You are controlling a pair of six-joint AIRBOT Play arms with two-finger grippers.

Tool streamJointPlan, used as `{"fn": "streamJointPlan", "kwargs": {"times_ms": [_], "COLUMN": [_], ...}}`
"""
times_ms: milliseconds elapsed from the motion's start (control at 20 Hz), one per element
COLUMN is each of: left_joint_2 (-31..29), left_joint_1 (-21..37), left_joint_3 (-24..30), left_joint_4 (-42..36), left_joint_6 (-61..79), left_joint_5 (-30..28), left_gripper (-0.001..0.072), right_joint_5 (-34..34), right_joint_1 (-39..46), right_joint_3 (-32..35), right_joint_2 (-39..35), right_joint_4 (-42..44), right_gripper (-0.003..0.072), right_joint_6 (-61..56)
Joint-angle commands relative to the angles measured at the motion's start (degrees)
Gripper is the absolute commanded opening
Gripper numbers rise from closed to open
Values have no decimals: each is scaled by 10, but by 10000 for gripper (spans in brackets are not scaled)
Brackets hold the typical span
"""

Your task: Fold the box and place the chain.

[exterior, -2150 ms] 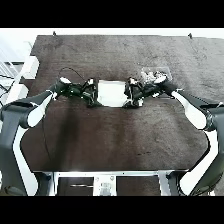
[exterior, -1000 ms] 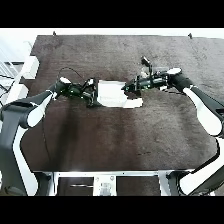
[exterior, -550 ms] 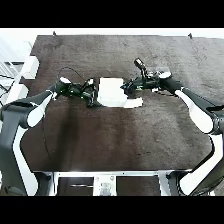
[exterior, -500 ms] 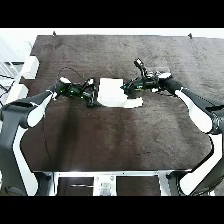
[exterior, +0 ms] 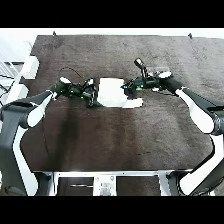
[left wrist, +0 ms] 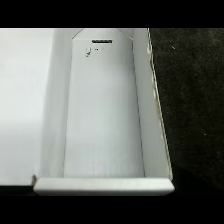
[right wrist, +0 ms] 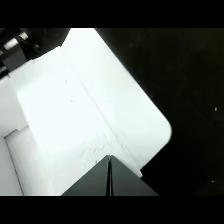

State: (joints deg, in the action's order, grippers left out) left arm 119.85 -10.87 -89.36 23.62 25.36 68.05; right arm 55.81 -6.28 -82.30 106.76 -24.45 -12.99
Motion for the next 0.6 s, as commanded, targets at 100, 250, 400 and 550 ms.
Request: {"fn": "streamJointPlan", "kwargs": {"times_ms": [100,250,400,550], "left_joint_2": [0,0,0,0], "left_joint_1": [0,0,0,0], "left_joint_3": [0,0,0,0], "left_joint_4": [0,0,0,0], "left_joint_6": [0,0,0,0], "left_joint_5": [-1,-1,-1,-1], "left_gripper": [624,624,624,624], "right_joint_5": [12,12,12,12], "right_joint_1": [0,1,0,-1], "right_joint_3": [35,84,107,111], "right_joint_2": [-105,-165,-165,-151], "right_joint_4": [-70,-179,-243,-242], "right_gripper": [7,323,565,566], "right_joint_6": [17,55,87,142]}}
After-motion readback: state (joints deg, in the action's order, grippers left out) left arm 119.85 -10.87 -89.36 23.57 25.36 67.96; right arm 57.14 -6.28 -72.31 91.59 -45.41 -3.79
